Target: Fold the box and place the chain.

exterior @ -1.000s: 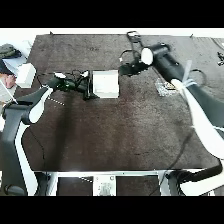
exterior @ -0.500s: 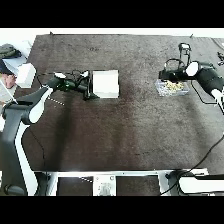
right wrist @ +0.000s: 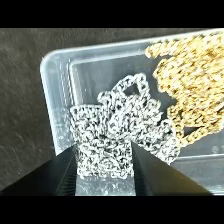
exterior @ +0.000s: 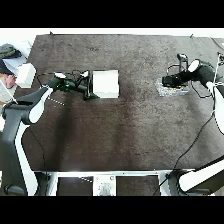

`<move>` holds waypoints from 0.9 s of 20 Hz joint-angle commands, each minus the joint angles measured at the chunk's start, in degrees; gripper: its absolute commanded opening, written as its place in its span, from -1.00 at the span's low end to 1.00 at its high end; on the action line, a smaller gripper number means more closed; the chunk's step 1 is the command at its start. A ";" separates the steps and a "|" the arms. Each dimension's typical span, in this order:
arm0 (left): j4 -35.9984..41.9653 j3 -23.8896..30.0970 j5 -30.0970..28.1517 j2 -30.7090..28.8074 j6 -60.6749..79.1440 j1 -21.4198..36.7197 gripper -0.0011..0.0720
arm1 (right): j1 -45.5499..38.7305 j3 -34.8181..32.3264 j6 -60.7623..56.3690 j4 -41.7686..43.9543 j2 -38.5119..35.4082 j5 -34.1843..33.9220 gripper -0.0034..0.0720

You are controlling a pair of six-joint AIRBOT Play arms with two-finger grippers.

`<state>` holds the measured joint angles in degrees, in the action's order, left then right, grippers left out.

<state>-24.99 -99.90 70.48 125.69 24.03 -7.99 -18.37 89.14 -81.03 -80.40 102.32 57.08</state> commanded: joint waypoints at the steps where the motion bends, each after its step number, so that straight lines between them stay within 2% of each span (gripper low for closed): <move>1: -0.02 0.02 -0.02 0.02 0.02 0.00 -0.20 | -0.26 1.40 0.24 -2.08 1.86 2.95 -0.16; 6: -0.02 0.02 -0.02 0.02 0.02 0.00 -0.20 | -0.02 0.31 0.28 -1.62 2.03 4.17 -0.17; 8: -0.02 0.02 -0.02 0.02 0.02 0.00 -0.20 | 0.00 0.24 1.33 0.00 2.03 4.04 -0.35; 9: -0.02 0.02 -0.02 0.02 0.02 0.00 -0.20 | 0.04 0.24 2.64 1.20 2.03 4.07 -0.52; 11: -0.02 0.02 -0.02 0.02 0.02 0.00 -0.20 | 0.46 0.24 2.67 1.38 2.03 4.04 -0.60; 12: -0.02 0.02 -0.02 0.02 0.02 0.00 -0.20 | 0.76 0.24 2.67 1.38 2.03 4.04 -0.81; 13: -0.02 0.02 -0.02 0.02 0.02 0.00 -0.20 | 0.94 0.24 2.64 1.38 1.95 4.04 -0.90; 18: -0.02 0.02 -0.02 0.02 0.02 0.00 -0.20 | 1.05 0.24 2.67 1.36 -4.00 3.48 -0.94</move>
<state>-24.99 -99.90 70.46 125.69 24.03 -7.99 -17.43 89.36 -78.52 -79.24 101.34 61.08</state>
